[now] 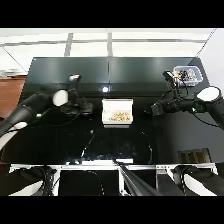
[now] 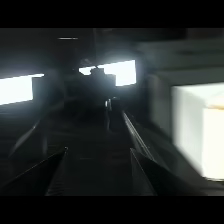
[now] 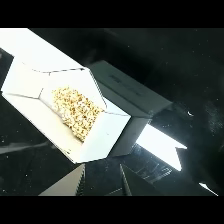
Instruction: Fold the box and place the chain.
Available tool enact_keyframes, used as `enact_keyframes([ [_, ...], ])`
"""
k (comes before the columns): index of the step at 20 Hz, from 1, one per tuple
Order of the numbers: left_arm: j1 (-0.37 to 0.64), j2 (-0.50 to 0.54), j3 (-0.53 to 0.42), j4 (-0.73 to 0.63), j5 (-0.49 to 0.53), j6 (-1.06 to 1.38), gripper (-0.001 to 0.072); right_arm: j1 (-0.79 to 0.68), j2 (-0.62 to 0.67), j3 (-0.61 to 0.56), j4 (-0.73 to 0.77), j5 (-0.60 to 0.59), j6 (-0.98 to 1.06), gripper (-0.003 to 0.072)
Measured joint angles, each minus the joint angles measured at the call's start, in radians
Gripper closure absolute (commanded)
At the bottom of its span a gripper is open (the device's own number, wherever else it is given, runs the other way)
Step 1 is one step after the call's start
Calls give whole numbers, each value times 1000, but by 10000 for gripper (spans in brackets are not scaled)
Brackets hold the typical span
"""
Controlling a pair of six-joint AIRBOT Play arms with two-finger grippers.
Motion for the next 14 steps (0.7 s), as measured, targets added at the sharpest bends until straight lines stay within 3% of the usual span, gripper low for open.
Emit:
enact_keyframes([
  [2, 104, 24, -90, -232, 54, 268, 227, 0, 0, 0, 0, -3, 0, 413],
  [4, 171, 30, -151, -434, 66, 605, -6, 0, 0, 0, 0, -8, 0, 413],
  [6, 200, 15, -192, -600, 47, 1020, -6, 0, 0, 0, 0, -14, 0, 413],
  [9, 183, -19, -219, -723, 59, 1558, -6, 0, 0, 0, 2, -20, 0, 413],
  [14, 104, -95, -216, -802, 182, 2051, -4, 0, 0, 0, 3, -25, -1, 413],
])
